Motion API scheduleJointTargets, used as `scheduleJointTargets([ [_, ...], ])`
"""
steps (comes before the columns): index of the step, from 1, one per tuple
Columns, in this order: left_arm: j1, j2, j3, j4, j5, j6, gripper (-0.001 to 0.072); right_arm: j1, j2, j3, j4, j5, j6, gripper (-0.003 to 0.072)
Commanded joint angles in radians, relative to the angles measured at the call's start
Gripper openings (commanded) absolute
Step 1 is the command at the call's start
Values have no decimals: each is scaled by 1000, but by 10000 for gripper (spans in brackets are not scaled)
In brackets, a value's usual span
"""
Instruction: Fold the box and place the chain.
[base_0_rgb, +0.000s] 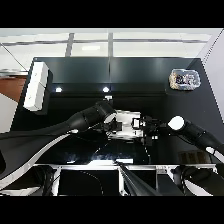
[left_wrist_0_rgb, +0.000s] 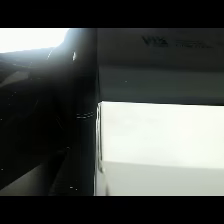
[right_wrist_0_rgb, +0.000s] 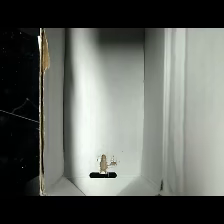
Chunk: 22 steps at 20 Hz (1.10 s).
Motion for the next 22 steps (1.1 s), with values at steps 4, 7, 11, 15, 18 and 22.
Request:
scheduleJointTargets([
  [4,2,0,1,-5,34,-3,325,1,0,1,1,1,0,536],
  [7,2,0,1,-8,47,6,34,1,0,1,1,2,0,536],
  [11,2,0,1,-7,29,5,32,1,1,1,1,6,2,553],
  [15,2,0,1,-6,24,5,31,-3,33,1,-32,13,84,566],
  [18,2,0,1,-6,20,5,31,-3,77,2,-139,62,92,565],
  [22,2,0,1,-6,20,5,31,-3,81,2,-217,97,103,565],
])
